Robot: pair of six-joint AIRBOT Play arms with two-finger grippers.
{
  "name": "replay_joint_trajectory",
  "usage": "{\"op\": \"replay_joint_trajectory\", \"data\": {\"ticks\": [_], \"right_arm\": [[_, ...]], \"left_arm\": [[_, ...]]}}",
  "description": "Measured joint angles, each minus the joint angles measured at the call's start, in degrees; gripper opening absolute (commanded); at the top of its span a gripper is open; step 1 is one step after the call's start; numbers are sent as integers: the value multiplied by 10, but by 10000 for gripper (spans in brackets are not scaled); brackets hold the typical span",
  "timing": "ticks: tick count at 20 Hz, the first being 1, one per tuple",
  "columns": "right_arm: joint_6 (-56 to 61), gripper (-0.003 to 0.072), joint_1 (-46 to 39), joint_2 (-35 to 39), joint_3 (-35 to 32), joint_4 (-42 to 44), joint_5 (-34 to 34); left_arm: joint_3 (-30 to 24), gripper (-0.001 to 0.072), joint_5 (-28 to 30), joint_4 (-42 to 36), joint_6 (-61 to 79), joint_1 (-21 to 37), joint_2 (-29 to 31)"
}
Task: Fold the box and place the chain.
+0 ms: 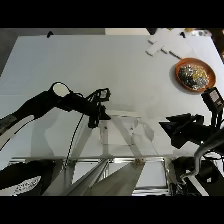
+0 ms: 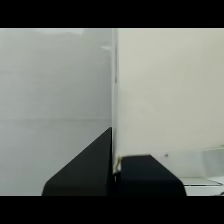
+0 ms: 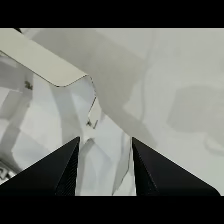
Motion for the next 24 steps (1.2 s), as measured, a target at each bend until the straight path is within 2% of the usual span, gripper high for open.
{"op": "replay_joint_trajectory", "data": {"ticks": [6,9,14,24], "right_arm": [[2,371,0,3,0,0,5],[2,371,0,3,0,-1,6],[2,371,0,3,0,-1,6],[0,371,0,3,0,-2,6]], "left_arm": [[-6,3,55,-108,98,-1,-61],[-6,3,68,-134,122,-2,-92],[-6,3,74,-149,148,-3,-120],[-6,8,75,-151,190,-3,-126]]}}
